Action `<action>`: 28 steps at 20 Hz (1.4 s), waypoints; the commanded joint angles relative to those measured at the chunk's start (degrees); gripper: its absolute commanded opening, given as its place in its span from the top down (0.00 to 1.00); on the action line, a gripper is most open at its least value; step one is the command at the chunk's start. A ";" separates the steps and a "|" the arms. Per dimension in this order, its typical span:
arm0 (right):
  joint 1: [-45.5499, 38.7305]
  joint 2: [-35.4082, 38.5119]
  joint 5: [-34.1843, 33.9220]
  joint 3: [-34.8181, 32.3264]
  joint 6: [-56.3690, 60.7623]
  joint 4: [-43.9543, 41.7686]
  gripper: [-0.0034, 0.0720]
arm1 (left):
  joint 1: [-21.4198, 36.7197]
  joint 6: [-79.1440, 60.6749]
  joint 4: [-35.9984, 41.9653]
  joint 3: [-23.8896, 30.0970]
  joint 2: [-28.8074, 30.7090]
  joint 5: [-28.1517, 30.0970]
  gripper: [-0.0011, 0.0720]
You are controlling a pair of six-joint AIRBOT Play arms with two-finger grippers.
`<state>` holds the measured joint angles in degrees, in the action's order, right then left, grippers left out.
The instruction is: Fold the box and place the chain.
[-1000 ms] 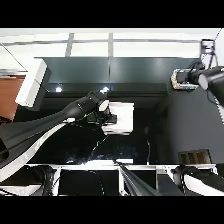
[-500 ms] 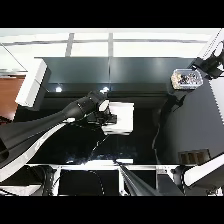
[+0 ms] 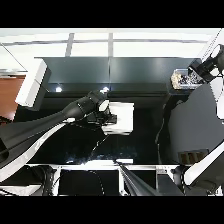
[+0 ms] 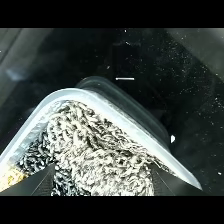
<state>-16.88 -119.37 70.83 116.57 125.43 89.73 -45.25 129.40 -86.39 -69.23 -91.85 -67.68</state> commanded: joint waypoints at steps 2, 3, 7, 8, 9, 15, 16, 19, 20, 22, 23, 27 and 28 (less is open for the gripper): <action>0.13 -1.49 -0.33 0.31 0.37 -0.33 0.24 | 0.04 0.00 0.07 -0.04 0.02 -0.09 0.94; 0.17 -1.49 -0.22 0.31 0.24 -0.31 0.28 | 0.04 0.00 0.07 -0.04 0.02 -0.09 0.94; 0.20 -0.28 1.64 0.70 -10.14 -2.45 0.93 | 0.04 0.00 0.04 -0.04 0.02 -0.07 0.94; 0.20 1.01 2.12 0.70 -12.07 -1.75 0.93 | 0.04 0.00 0.04 -0.04 0.02 -0.04 0.94; 0.20 2.67 2.25 0.70 -14.40 -0.87 0.94 | 0.04 0.00 0.04 -0.04 0.02 -0.02 0.94; 0.20 20.44 -3.89 0.68 -26.77 -1.40 0.94 | 0.04 0.00 0.09 -0.04 0.02 -0.07 0.94; 0.17 23.08 -4.17 0.68 -27.58 -1.84 0.94 | 0.04 0.00 0.09 -0.04 0.02 -0.07 0.94; -0.48 24.65 1.09 0.44 -27.63 -1.38 0.94 | 0.04 0.00 0.11 -0.04 0.02 -0.17 0.94; -0.48 24.63 2.10 -0.20 -28.00 -1.46 0.94 | 0.04 0.00 0.11 -0.04 0.02 -0.35 0.94; -0.48 24.85 2.05 -0.31 -28.46 -1.64 0.94 | 0.04 0.00 0.11 -0.04 0.02 -0.46 0.94; -0.48 25.33 1.66 -0.28 -28.46 -1.66 0.94 | 0.04 0.00 0.11 -0.04 0.02 -0.50 0.94; -0.46 30.25 1.25 -0.28 -32.33 -5.55 0.94 | 0.04 0.00 0.11 -0.04 0.02 -0.50 0.94; -0.46 32.22 0.83 -0.28 -33.24 -6.67 0.94 | 0.04 0.02 0.11 -0.04 0.02 -0.50 0.94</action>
